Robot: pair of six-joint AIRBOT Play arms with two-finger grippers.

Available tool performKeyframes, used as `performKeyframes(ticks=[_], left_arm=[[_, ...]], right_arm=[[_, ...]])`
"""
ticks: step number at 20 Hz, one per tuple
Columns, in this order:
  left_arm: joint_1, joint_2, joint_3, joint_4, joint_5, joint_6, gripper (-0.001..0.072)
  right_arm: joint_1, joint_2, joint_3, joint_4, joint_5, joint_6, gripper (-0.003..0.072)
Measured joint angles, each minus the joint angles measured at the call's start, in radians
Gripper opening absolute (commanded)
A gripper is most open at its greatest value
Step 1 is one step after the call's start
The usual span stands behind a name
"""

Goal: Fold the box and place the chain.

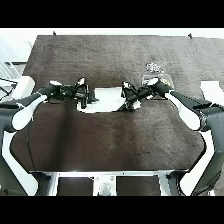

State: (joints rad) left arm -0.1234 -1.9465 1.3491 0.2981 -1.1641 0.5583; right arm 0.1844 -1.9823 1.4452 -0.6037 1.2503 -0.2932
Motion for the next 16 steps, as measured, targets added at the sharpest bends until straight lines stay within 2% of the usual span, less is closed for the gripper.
performKeyframes(ticks=[1,10,15,16], left_arm=[[0.000,0.003,0.002,-0.004,-0.003,0.000,0.0368],[0.040,0.006,0.044,0.020,-0.077,0.016,0.0366],[0.147,0.007,0.116,0.024,-0.254,0.018,0.0365],[0.165,0.007,0.134,0.024,-0.300,0.018,0.0342]], right_arm=[[0.001,0.000,0.000,-0.002,0.007,-0.001,0.0463],[0.000,0.000,0.000,0.000,0.000,0.000,0.0463],[0.000,0.000,0.000,0.001,-0.002,0.000,0.0463],[0.000,0.000,0.000,0.001,-0.002,0.000,0.0463]])
